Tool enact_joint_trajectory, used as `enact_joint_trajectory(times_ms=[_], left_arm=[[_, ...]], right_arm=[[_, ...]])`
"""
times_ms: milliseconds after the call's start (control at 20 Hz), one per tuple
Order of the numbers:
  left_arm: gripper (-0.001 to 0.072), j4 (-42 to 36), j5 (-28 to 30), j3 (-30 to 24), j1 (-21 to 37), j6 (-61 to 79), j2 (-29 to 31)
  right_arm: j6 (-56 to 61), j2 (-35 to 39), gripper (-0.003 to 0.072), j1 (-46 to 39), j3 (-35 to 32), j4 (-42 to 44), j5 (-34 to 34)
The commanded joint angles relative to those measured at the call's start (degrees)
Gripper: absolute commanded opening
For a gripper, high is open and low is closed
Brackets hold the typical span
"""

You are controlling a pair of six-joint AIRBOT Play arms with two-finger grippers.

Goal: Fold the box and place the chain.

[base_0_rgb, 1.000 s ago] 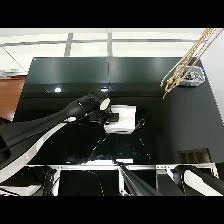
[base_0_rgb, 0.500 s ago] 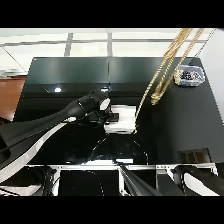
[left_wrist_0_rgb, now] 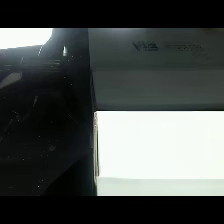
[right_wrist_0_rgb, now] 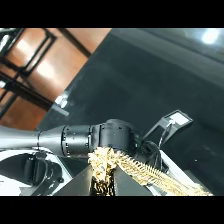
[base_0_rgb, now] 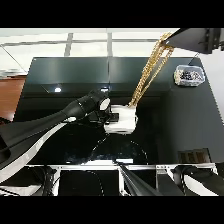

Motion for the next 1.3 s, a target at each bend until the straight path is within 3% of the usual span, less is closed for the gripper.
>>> enact_joint_trajectory(times_ms=[0,600,1250], left_arm=[[0.0029,0.02,0.04,0.02,0.04,0.02,-0.02],[0.0030,0.04,0.04,0.02,0.04,0.00,-0.02],[0.0029,0.04,-0.11,0.02,0.04,0.02,-0.02]], right_arm=[[-0.68,-0.04,0.0015,-0.28,-1.22,0.31,-0.09],[-0.63,-0.02,0.0015,-1.70,-1.22,-1.86,3.96],[-0.87,-0.07,0.0016,2.25,-1.22,-4.90,2.51]])
